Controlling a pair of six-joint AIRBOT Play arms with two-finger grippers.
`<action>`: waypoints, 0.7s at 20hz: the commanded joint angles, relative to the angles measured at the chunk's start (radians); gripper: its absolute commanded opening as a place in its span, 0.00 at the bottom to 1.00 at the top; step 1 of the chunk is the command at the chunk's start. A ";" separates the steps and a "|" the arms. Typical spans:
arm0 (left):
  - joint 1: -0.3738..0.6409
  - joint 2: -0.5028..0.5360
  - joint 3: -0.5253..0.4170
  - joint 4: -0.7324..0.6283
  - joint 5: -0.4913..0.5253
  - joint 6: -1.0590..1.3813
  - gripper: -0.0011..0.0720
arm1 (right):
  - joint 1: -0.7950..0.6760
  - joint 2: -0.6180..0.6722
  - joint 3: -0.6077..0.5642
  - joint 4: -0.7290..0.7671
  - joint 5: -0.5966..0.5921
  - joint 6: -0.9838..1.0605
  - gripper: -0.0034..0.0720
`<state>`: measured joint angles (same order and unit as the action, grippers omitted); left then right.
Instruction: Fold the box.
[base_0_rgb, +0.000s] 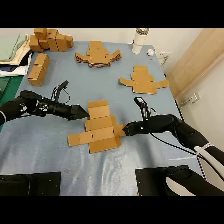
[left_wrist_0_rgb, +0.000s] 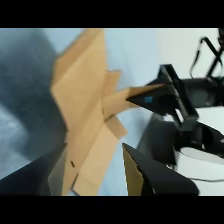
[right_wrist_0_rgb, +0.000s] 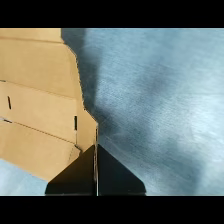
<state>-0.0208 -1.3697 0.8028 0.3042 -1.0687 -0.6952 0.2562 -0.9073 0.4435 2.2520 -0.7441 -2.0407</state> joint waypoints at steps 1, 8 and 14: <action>0.002 -0.023 0.003 0.033 0.109 -0.001 0.72 | 0.002 0.032 -0.038 -0.003 0.037 0.002 0.05; -0.052 -0.210 0.174 -0.027 0.060 0.056 0.72 | 0.002 0.032 -0.038 -0.003 0.027 0.001 0.05; -0.100 -0.348 0.341 -0.027 -0.096 0.083 0.72 | 0.002 0.027 -0.042 -0.005 0.030 0.000 0.05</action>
<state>-0.1043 -1.6588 1.0801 0.2802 -1.0702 -0.6273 0.2573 -0.8787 0.4046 2.2498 -0.7158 -2.0396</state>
